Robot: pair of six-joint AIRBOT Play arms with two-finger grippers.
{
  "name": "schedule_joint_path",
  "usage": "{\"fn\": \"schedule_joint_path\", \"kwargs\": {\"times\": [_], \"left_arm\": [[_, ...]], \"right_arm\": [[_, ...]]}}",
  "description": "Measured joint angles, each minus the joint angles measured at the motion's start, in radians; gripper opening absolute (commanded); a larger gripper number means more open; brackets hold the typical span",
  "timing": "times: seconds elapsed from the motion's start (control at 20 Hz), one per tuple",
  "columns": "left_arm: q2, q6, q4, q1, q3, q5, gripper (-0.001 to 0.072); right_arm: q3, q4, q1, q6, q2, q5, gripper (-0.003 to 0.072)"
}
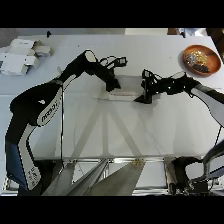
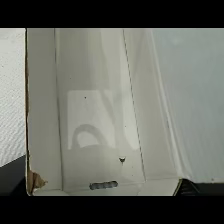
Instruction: Fold the box and place the chain.
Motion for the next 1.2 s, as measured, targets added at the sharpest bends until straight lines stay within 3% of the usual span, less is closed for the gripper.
{"fn": "schedule_joint_path", "kwargs": {"times": [0.25, 0.4, 0.55, 1.2], "left_arm": [[0.000, 0.000, 0.000, 0.000, 0.000, 0.000, 0.0014], [0.000, 0.000, 0.000, 0.000, 0.000, -0.002, 0.0014], [0.000, 0.000, 0.000, 0.000, 0.000, -0.002, 0.0014], [0.000, 0.000, 0.000, 0.000, 0.000, -0.001, 0.0014]], "right_arm": [[0.000, 0.000, 0.000, 0.003, 0.000, -0.002, 0.0687], [0.000, -0.001, 0.000, 0.004, 0.000, 0.000, 0.0565], [0.000, -0.002, 0.000, 0.004, 0.000, 0.002, 0.0538], [0.000, -0.001, 0.000, 0.003, 0.000, -0.001, 0.0535]]}}
